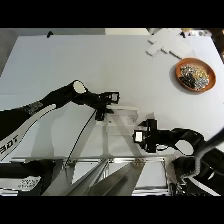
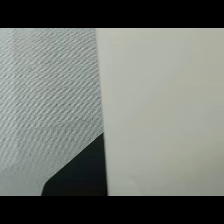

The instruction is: Fold the box and place the chain.

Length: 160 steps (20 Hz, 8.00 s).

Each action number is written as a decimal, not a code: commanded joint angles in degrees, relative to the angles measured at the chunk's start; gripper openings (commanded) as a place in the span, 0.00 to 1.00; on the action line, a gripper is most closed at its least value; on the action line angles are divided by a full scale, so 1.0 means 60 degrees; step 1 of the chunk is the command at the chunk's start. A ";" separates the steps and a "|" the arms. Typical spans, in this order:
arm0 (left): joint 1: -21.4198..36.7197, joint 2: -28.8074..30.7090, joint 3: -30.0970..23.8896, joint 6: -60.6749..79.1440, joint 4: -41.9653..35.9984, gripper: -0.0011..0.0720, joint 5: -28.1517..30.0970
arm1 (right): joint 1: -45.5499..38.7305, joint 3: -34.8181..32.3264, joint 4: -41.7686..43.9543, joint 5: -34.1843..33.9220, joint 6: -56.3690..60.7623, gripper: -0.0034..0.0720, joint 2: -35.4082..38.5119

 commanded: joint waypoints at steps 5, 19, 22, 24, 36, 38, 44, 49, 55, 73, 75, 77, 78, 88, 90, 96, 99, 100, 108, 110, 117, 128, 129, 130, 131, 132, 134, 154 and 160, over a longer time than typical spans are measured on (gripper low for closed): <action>0.0000 -0.0007 0.0000 0.0004 0.0000 0.03 0.0000 | 0.0481 -0.0313 -0.0015 -0.2437 -0.0433 0.96 -0.0892; 0.0000 -0.0007 0.0000 0.0004 0.0000 0.03 0.0000 | -0.1588 0.0798 0.0499 -0.1603 -0.0579 0.96 -0.0903; 0.0000 -0.0007 0.0000 0.0004 0.0000 0.03 0.0000 | -0.1752 0.0809 0.1253 -0.1577 -0.1381 0.96 -0.1224; 0.0000 -0.0007 0.0000 0.0004 0.0000 0.03 0.0000 | -0.1796 0.0809 0.2280 -0.1530 -0.2535 0.96 -0.1676; 0.0000 -0.0007 0.0000 0.0004 0.0000 0.03 0.0000 | -0.3993 0.1166 0.6470 0.0561 -0.8156 0.96 -0.3206; 0.0000 -0.0007 0.0000 0.0004 0.0000 0.03 0.0000 | -0.4284 0.1592 0.6546 0.1147 -0.8426 0.96 -0.3541; 0.0000 -0.0007 0.0000 0.0004 0.0000 0.03 -0.0004 | -0.4812 0.2532 0.6889 0.2448 -0.8557 0.96 -0.4732; 0.0000 -0.0007 0.0000 0.0004 0.0000 0.03 0.0000 | -0.4819 0.2546 0.6914 0.2951 -0.9344 0.96 -0.5278; 0.0000 -0.0007 0.0000 0.0004 0.0000 0.03 0.0000 | -0.4819 0.2546 0.6980 0.2965 -0.9555 0.94 -0.5497; 0.0000 -0.0007 0.0000 0.0004 0.0000 0.03 0.0000 | -0.4411 0.2801 0.7049 0.3122 -0.9930 0.90 -0.6433; 0.0000 -0.0007 0.0000 0.0004 0.0000 0.03 0.0000 | -0.4411 0.2801 0.7049 0.3151 -0.9923 0.90 -0.6433; 0.0000 -0.0007 0.0000 0.0004 0.0000 0.03 0.0000 | -0.4426 0.2801 0.7049 0.3147 -0.9777 0.90 -0.6433; 0.0000 -0.0007 0.0000 0.0004 0.0000 0.03 0.0000 | -0.4557 0.2801 0.7060 0.3257 -0.9781 0.90 -0.6433; 0.0000 -0.0007 0.0000 0.0004 0.0000 0.03 0.0000 | -0.4936 0.2801 0.7169 0.3362 -1.0225 0.78 -0.6506; 0.0000 -0.0007 0.0000 0.0004 0.0000 0.03 0.0000 | -0.4812 0.2801 0.7180 0.3264 -1.0244 0.78 -0.6612; 0.0000 -0.0007 0.0000 0.0004 0.0000 0.03 0.0000 | -0.4659 0.2801 0.7271 0.3093 -1.0276 0.74 -0.6648; 0.0000 -0.0007 0.0000 0.0004 0.0000 0.03 0.0000 | -0.4659 0.2801 0.7271 0.3082 -1.0276 0.66 -0.6652; 0.0000 -0.0007 0.0000 0.0004 0.0000 0.03 0.0000 | -0.4659 0.2801 0.7271 0.3082 -1.0276 0.65 -0.6648; 0.0000 -0.0007 0.0000 0.0004 0.0000 0.03 0.0000 | -0.4659 0.2801 0.7238 0.3111 -1.0265 0.59 -0.6641; 0.0000 -0.0007 0.0000 0.0004 0.0000 0.03 0.0000 | -0.4659 0.2801 0.7227 0.3126 -1.0265 0.59 -0.6641; 0.0000 -0.0007 0.0000 0.0004 0.0000 0.03 0.0000 | -0.4659 0.2801 0.7227 0.3129 -1.0269 0.59 -0.6641; 0.0000 -0.0007 0.0000 0.0004 0.0000 0.03 0.0000 | -0.4659 0.2801 0.7227 0.3129 -1.0265 0.59 -0.6641; 0.0000 -0.0007 0.0000 0.0004 0.0000 0.03 0.0000 | -0.4659 0.2801 0.7227 0.3129 -1.0269 0.59 -0.6641; 0.0000 -0.0007 0.0000 0.0004 0.0000 0.03 0.0000 | -0.4659 0.2801 0.7227 0.3129 -1.0269 0.59 -0.6641; 0.0000 -0.0007 0.0000 0.0000 0.0000 0.03 -0.0004 | -0.4659 0.2801 0.7227 0.3129 -1.0265 0.59 -0.6641; 0.0000 -0.0007 0.0000 0.0004 0.0000 0.03 0.0000 | -0.4659 0.2801 0.7227 0.3129 -1.0269 0.59 -0.6641; 0.0000 -0.0007 0.0000 0.0004 0.0000 0.03 0.0000 | -0.4659 0.2801 0.7227 0.3129 -1.0265 0.59 -0.6641; -0.0025 0.3217 0.0000 -0.5759 0.4521 0.44 -0.1413 | -0.4659 0.2801 0.7227 0.3133 -1.0269 0.59 -0.6641; -0.1242 0.3362 -0.0007 -0.6062 0.2860 0.02 -0.2463 | -0.4659 0.2801 0.7227 0.3133 -1.0269 0.59 -0.6641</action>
